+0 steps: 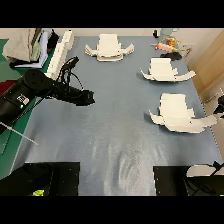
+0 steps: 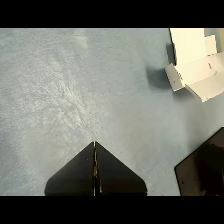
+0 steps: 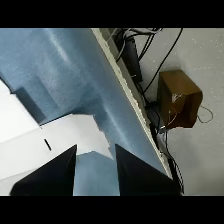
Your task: Fold the box.
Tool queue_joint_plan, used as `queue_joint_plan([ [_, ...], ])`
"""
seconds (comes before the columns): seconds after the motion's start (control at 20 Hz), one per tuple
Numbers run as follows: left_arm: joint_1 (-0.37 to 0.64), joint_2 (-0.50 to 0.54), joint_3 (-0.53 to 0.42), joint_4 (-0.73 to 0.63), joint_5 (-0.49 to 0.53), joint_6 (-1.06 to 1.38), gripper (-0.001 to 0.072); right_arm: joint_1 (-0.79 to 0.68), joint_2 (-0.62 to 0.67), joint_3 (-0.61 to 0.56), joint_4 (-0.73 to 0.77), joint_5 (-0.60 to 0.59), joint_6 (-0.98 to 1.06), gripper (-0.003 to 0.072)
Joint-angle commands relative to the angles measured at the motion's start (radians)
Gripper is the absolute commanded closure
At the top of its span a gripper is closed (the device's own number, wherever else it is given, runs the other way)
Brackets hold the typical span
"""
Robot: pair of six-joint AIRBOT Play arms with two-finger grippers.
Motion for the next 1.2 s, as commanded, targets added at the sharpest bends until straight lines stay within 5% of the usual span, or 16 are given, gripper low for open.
queue_joint_plan([
  [0.0,0.0,0.0,0.0,-0.005,0.0,0.005,0.069,-0.006,-0.067,0.022,-0.022,-0.01,-0.026,0.0307],
  [0.2,0.0,0.0,0.001,-0.006,-0.005,0.004,0.069,-0.006,-0.144,0.021,0.021,0.071,-0.086,0.0307],
  [0.35,0.0,0.0,0.0,-0.01,-0.024,0.003,0.0691,-0.006,-0.149,0.021,0.111,0.134,-0.142,0.0377],
  [0.45,0.0,0.0,0.001,-0.01,-0.037,0.003,0.0691,0.002,-0.149,0.017,0.185,0.169,-0.156,0.0621],
  [0.5,0.0,0.0,0.001,-0.01,-0.04,0.003,0.0691,0.009,-0.149,0.013,0.245,0.192,-0.164,0.0682],
  [0.75,0.0,0.001,0.001,-0.011,-0.04,0.001,0.0692,0.093,-0.054,-0.105,0.595,0.228,-0.175,0.0684],
  [1.15,0.072,0.032,-0.016,-0.013,-0.257,0.055,0.0692,0.44,0.404,-0.583,0.594,-0.06,0.011,0.0684],
])
